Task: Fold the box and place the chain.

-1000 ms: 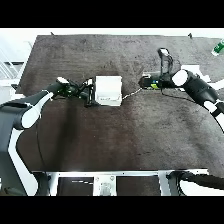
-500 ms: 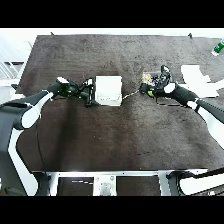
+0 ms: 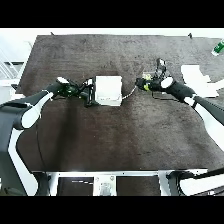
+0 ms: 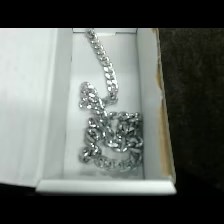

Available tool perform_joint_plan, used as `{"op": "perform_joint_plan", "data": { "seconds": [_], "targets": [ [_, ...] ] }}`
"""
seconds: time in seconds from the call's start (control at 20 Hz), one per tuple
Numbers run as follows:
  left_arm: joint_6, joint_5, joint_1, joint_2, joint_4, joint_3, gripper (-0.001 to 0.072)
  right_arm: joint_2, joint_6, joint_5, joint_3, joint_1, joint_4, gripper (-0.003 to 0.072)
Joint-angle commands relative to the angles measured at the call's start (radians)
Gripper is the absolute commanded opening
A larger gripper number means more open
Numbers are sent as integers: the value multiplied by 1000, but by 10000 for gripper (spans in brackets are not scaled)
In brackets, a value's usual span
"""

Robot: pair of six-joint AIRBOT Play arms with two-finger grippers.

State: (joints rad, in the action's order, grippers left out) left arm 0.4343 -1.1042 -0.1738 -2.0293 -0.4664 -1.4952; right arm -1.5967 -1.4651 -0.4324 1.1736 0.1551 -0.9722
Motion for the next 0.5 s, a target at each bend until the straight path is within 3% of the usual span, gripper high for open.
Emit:
{"op": "perform_joint_plan", "data": {
  "seconds": [0.0, 0.2, 0.45],
  "targets": [
    [0, 0, 0, -1, 0, 0, 469, 197, 92, -105, -11, 55, 0, 10],
    [0, 0, 0, -1, 0, 0, 469, 443, 142, -142, -11, 167, -12, 10],
    [0, 0, 0, -1, 0, 0, 469, 510, 142, -139, -10, 294, -11, 10]
  ]
}}
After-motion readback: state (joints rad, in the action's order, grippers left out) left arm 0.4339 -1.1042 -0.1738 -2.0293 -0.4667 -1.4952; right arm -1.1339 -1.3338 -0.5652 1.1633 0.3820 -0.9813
